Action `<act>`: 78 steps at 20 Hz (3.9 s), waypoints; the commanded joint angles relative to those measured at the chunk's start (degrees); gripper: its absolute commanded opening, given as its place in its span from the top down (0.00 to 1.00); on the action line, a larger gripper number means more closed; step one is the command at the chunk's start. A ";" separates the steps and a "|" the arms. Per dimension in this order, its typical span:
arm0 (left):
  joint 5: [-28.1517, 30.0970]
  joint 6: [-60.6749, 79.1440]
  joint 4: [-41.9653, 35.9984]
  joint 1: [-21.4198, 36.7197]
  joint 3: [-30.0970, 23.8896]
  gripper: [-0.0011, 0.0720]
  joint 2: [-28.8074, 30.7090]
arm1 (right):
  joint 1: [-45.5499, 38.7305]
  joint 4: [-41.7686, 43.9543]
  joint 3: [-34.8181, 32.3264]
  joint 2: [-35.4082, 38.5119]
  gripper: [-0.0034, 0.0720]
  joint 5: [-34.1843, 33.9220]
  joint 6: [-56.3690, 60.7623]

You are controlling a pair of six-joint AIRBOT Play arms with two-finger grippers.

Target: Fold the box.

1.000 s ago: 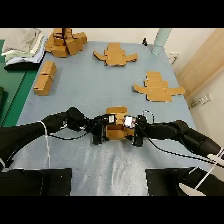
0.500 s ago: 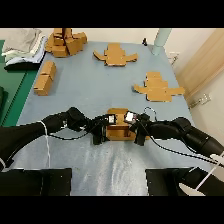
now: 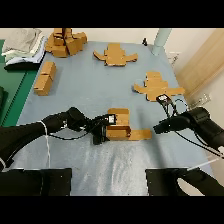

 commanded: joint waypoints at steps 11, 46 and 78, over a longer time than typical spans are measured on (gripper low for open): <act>0.02 0.00 0.02 0.02 0.00 0.26 0.04 | -5.51 41.31 0.22 -7.82 0.95 -5.64 -13.14; 0.02 0.00 0.02 0.02 0.00 0.26 0.04 | 28.39 8.37 18.01 -18.32 0.44 -1.53 37.40; 0.02 0.00 0.02 0.02 0.00 0.26 0.07 | 33.40 2.08 23.98 -28.41 0.41 -11.54 48.26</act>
